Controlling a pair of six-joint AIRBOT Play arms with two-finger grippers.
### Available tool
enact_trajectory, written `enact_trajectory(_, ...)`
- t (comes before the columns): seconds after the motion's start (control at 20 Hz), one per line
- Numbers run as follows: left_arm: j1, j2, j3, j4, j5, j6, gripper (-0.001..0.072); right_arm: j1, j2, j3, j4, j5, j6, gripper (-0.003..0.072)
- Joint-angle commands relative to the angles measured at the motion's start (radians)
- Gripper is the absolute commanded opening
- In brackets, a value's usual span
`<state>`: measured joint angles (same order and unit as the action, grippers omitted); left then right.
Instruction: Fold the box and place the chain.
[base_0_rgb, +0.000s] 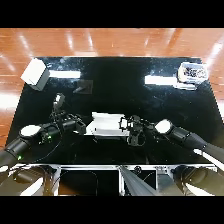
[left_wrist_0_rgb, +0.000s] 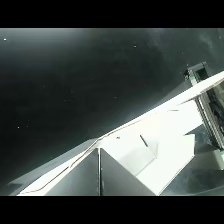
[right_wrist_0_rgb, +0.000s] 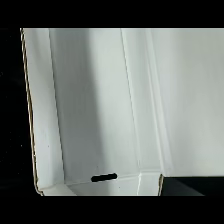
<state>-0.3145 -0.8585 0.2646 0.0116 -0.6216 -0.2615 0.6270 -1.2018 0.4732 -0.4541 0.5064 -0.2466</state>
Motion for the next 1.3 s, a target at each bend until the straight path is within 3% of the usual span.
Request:
enact_trajectory(0.0, 0.002, -0.010, 0.002, -0.024, -0.058, 0.060, 0.0020, 0.000, -0.001, 0.000, 0.000, 0.001, 0.000, 0.0636)
enact_trajectory(0.3, -0.021, -0.029, 0.003, -0.047, -0.120, 0.080, 0.0020, 0.001, -0.001, 0.000, 0.000, 0.001, 0.000, 0.0635)
enact_trajectory(0.5, -0.072, -0.072, 0.004, -0.236, -0.119, 0.257, 0.0019, 0.001, -0.001, 0.000, 0.000, 0.001, 0.000, 0.0635)
enact_trajectory(0.65, -0.027, -0.071, 0.006, -0.153, -0.143, 0.255, 0.0019, 0.001, -0.001, 0.000, 0.000, 0.001, 0.000, 0.0636)
enact_trajectory(0.75, 0.064, -0.067, 0.006, -0.013, -0.230, 0.253, 0.0026, 0.001, -0.001, 0.000, 0.000, 0.001, 0.000, 0.0636)
enact_trajectory(0.8, 0.123, -0.066, 0.006, 0.043, -0.280, 0.246, 0.0115, 0.001, -0.001, 0.000, 0.000, 0.001, 0.000, 0.0636)
enact_trajectory(0.9, 0.265, -0.067, 0.006, 0.085, -0.375, 0.183, 0.0514, 0.001, -0.001, 0.000, 0.000, 0.001, 0.000, 0.0636)
enact_trajectory(0.95, 0.331, -0.069, 0.006, 0.085, -0.422, 0.165, 0.0576, 0.001, -0.001, 0.000, 0.000, 0.001, 0.000, 0.0636)
enact_trajectory(1.05, 0.406, -0.079, 0.013, 0.093, -0.485, 0.168, 0.0576, 0.001, -0.001, 0.000, 0.000, 0.001, 0.000, 0.0636)
enact_trajectory(1.25, 0.377, -0.149, 0.039, 0.140, -0.517, 0.182, 0.0564, 0.001, -0.001, 0.000, 0.000, 0.001, 0.000, 0.0636)
